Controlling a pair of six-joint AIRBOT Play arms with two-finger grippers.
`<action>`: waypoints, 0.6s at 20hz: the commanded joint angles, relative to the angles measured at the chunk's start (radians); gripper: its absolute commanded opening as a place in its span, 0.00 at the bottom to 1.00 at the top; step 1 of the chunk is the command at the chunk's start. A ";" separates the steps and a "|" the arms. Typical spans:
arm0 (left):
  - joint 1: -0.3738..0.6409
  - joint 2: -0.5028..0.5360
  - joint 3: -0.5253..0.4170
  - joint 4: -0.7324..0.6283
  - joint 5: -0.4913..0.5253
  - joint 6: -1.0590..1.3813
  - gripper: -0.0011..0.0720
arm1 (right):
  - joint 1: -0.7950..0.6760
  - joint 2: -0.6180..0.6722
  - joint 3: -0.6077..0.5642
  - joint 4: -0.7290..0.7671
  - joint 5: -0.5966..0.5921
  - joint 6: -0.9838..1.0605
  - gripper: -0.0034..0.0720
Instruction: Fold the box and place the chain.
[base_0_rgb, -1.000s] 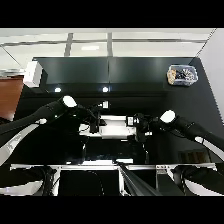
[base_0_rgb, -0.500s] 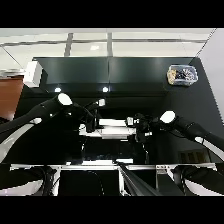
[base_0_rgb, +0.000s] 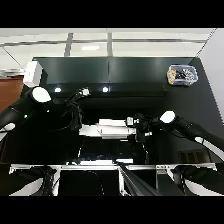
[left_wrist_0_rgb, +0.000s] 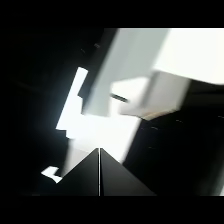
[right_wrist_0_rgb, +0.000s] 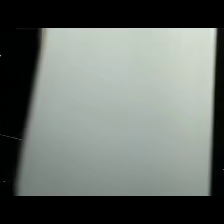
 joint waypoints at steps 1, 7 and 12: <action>-0.014 0.030 -0.044 -0.154 -0.209 -0.112 0.04 | 0.000 -0.001 -0.001 0.000 -0.001 0.000 0.47; -0.169 0.029 -0.151 -0.535 0.330 -0.085 0.04 | 0.000 -0.001 -0.001 0.000 -0.001 0.000 0.47; -0.182 0.000 -0.150 -0.500 0.730 -0.089 0.04 | 0.000 -0.001 -0.001 0.000 -0.002 0.000 0.47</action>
